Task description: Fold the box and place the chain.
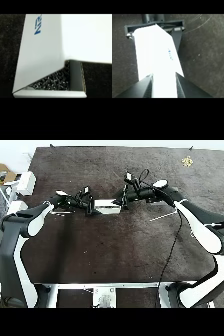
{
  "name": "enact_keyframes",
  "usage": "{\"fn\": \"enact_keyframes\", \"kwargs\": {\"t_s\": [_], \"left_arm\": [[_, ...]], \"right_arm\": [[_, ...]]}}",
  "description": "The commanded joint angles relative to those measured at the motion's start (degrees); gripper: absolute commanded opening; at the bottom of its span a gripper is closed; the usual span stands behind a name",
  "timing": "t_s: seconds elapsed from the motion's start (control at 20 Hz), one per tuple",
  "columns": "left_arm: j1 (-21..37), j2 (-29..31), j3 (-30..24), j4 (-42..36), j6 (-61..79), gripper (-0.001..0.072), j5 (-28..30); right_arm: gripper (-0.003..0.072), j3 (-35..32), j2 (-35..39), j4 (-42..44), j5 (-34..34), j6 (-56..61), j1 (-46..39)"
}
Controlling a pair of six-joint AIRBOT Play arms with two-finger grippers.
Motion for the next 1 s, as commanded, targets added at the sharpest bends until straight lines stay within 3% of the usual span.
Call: {"fn": "enact_keyframes", "kwargs": {"t_s": [0.0,0.3,0.6,0.8,0.85,0.95], "left_arm": [[0.0,0.0,0.0,0.0,0.0,0.0275,0.0],[0.0,0.0,0.0,0.0,0.0,0.0275,0.0],[0.0,0.0,0.0,0.0,0.0,0.0275,0.0],[0.0,0.0,0.0,0.0,0.0,0.0275,0.0],[0.0,0.0,0.0,0.0,0.0,0.0275,0.0],[0.0,0.0,0.0,0.0,0.0,0.0275,0.0]], "right_arm": [[0.0337,-0.3,-0.1,1.3,-0.8,-3.5,0.6],[0.0337,-0.3,-1.9,-2.6,-1.0,-4.0,4.3],[0.0337,-0.2,-1.9,-3.0,-10.6,-4.9,4.4],[0.0334,-0.1,-1.5,-3.0,-12.1,-5.0,4.3],[0.0285,-0.1,-1.3,-3.0,-12.0,-5.0,4.3],[0.0265,-0.1,-0.9,-3.0,-11.0,-5.0,4.3]]}}
